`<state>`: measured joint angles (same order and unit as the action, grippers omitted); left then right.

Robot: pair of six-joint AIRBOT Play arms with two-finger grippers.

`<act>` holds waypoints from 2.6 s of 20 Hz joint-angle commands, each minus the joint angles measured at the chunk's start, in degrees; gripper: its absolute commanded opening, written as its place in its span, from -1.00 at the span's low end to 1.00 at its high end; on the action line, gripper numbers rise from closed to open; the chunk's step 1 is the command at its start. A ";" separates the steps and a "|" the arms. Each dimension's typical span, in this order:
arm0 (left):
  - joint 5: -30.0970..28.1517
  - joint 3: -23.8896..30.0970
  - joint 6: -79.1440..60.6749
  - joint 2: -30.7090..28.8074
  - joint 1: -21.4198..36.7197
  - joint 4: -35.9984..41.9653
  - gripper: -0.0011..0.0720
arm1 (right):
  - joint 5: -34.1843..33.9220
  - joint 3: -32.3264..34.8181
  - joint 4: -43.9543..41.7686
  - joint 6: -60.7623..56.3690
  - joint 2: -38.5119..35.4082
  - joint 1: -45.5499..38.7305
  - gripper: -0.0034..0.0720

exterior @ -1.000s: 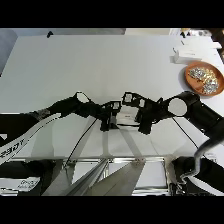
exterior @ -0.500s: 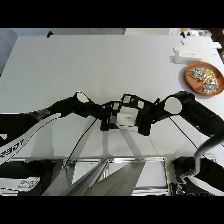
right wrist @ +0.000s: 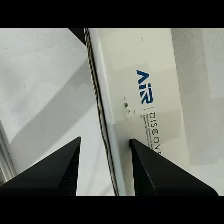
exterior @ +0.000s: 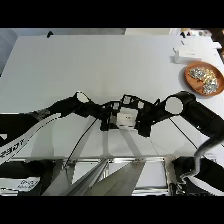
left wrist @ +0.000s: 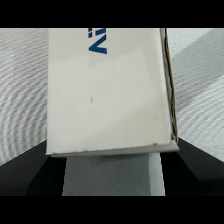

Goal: Fold the box and place the chain.

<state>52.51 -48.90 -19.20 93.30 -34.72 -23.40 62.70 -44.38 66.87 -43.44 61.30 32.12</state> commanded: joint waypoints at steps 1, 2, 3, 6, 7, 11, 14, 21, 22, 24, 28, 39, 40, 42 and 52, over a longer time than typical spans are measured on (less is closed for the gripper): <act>0.02 0.00 0.02 -0.04 -0.02 0.02 -0.50 | -0.92 -0.02 -0.11 0.02 -0.04 0.02 0.05; 0.00 0.00 0.02 -0.04 0.00 0.02 -0.50 | -1.22 -0.02 -0.11 0.02 -0.04 0.02 0.05; 0.02 0.00 0.02 -0.04 -0.02 0.02 -0.50 | -1.31 -0.02 -0.09 0.02 -0.04 0.02 0.05; 0.02 0.00 0.02 -0.04 -0.02 0.04 -0.50 | -1.31 -0.02 0.31 0.02 -0.04 0.02 0.05; 0.02 0.00 0.02 -0.02 0.00 0.02 -0.50 | -1.44 -0.02 0.39 0.02 -0.04 0.02 0.05; 0.02 0.00 0.02 -0.02 -0.02 0.02 -0.50 | -3.13 -0.04 0.39 0.07 -2.23 0.02 0.05; 0.00 0.00 0.02 -0.02 0.00 0.02 -0.50 | -3.65 -0.04 1.05 0.66 -6.03 0.00 0.04; 0.00 0.00 0.02 -0.02 -0.02 0.04 -0.50 | -1.60 0.00 1.44 1.44 -4.74 0.02 -0.32; 0.00 0.00 0.02 -0.02 -0.02 0.04 -0.50 | -1.68 0.00 1.09 2.47 -4.46 0.02 -0.32; 0.02 0.00 0.02 -0.04 -0.02 0.02 -0.50 | -3.28 -0.02 -1.40 5.68 -4.44 0.02 -0.31; 0.00 0.00 0.02 -0.02 -0.02 0.04 -0.50 | -5.01 -0.02 -3.04 7.54 -3.78 0.02 -0.31; 0.02 0.00 0.02 -0.02 0.00 0.02 -0.50 | -6.34 -0.02 -1.29 7.50 0.79 0.02 -0.49; 0.02 0.00 0.02 -0.02 -0.02 0.02 -0.50 | -6.16 -0.02 -1.22 7.50 0.79 0.02 -0.50; 0.00 0.00 0.02 -0.04 -0.02 0.02 -0.50 | -5.73 -0.02 -1.16 7.50 0.79 0.02 -0.65; 0.02 0.00 0.02 -0.02 -0.02 0.02 -0.50 | -2.36 0.02 -1.36 7.50 1.77 0.02 -0.80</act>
<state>52.51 -48.86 -19.25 93.30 -34.74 -23.35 58.11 -44.40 65.52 -35.90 62.43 32.14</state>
